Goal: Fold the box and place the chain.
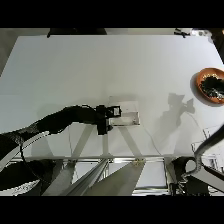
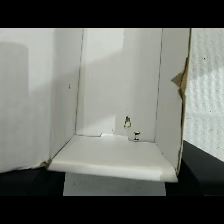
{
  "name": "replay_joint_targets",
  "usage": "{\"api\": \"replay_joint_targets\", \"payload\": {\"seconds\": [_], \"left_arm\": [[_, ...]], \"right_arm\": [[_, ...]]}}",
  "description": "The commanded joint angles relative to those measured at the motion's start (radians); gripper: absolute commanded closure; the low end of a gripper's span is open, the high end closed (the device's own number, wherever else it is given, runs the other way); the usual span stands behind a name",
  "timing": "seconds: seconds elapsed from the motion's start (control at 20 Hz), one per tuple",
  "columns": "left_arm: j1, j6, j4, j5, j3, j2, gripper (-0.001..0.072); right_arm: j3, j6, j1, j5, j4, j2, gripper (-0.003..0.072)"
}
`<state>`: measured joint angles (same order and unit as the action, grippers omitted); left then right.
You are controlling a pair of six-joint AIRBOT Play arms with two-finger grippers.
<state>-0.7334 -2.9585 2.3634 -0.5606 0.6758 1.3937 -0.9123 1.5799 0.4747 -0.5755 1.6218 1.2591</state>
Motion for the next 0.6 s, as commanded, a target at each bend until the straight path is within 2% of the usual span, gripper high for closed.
{"api": "replay_joint_targets", "payload": {"seconds": [0.0, 0.2, 0.55], "left_arm": [[0.000, 0.000, 0.000, 0.000, 0.000, -0.001, 0.0627], [0.000, 0.000, 0.000, 0.000, 0.000, -0.001, 0.0627], [0.000, 0.000, 0.000, 0.000, 0.000, -0.001, 0.0627]], "right_arm": [[-0.113, -0.020, 0.080, -0.005, -0.008, 0.179, 0.0224], [-0.207, -0.023, 0.080, -0.095, -0.002, 0.286, 0.0224], [-0.207, -0.077, 0.080, -0.122, -0.012, 0.386, 0.0231]]}}
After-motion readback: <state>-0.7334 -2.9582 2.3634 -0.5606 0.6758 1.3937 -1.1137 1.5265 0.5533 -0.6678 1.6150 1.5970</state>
